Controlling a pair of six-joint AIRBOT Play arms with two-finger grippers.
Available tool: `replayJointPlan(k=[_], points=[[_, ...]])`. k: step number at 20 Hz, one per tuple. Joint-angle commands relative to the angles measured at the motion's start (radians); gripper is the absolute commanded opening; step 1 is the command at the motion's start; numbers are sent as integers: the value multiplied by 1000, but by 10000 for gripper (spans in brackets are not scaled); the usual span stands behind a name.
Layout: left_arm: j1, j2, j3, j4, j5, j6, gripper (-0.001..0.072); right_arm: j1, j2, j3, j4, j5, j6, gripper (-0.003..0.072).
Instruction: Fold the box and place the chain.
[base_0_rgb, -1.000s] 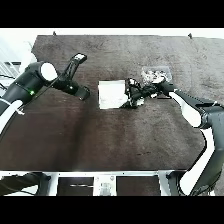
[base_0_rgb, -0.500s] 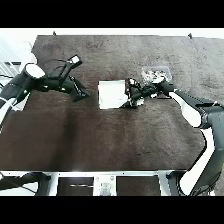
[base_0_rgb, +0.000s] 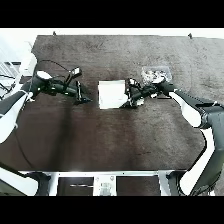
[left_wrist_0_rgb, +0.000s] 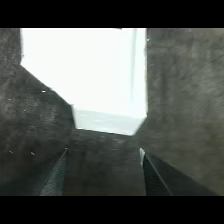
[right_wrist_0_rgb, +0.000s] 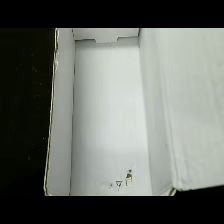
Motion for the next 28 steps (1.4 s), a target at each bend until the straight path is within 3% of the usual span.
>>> replayJointPlan(k=[1,4,8,9,10,11,16,28], points=[[-20,-76,75,5,3,93,549,0,0,0,0,0,0,554],[-24,-78,74,14,48,129,548,0,0,0,0,0,0,554],[-24,-82,74,-32,-90,154,549,0,0,0,0,0,0,553],[-24,-87,75,-31,-91,165,567,0,0,0,0,0,0,554],[-24,-93,74,-26,-93,164,664,0,0,0,0,0,0,554],[-24,-103,74,-41,-75,182,682,0,0,0,0,0,0,554],[-25,-134,80,-58,15,250,682,0,0,0,0,0,0,554],[-77,-214,132,-76,-38,232,683,0,0,0,0,0,0,554]])
